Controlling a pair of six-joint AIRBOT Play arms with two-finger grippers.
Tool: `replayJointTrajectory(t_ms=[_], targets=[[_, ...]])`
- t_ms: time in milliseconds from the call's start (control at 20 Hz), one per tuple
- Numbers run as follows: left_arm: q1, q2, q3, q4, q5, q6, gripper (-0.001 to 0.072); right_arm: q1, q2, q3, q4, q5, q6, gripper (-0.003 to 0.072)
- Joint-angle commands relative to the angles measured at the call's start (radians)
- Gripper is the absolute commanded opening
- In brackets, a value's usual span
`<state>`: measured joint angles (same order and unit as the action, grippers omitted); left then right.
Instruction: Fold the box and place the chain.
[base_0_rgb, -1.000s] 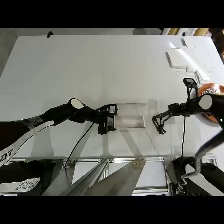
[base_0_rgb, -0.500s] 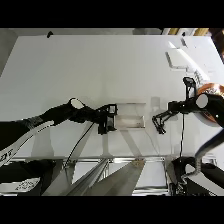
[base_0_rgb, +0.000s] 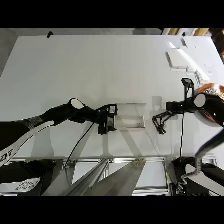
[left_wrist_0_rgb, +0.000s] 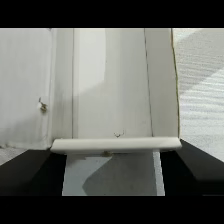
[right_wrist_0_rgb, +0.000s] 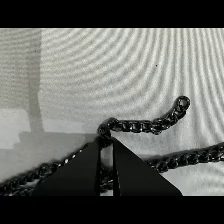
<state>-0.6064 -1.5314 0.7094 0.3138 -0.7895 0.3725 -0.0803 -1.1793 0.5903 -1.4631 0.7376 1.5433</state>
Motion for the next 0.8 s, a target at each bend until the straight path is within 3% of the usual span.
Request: replayJointTrajectory(t_ms=[0, 200, 400, 750], targets=[[0.0, 0.0, 0.001, 0.0, 0.0, 0.0, 0.029, 0.0, 0.052, 0.001, 0.001, 0.028, -0.014, 0.002], [0.0, 0.0, 0.001, 0.0, 0.0, 0.0, 0.029, 0.01, 0.246, 0.001, 0.009, 0.074, -0.034, 0.0019], [0.0, 0.0, 0.001, 0.0, 0.0, 0.0, 0.029, 0.117, 0.457, 0.001, 0.069, 0.16, -0.117, 0.002], [0.0, 0.0, 0.001, 0.0, -0.001, 0.0, 0.029, 0.343, 0.671, 0.001, 0.476, 0.272, -0.415, 0.002]])
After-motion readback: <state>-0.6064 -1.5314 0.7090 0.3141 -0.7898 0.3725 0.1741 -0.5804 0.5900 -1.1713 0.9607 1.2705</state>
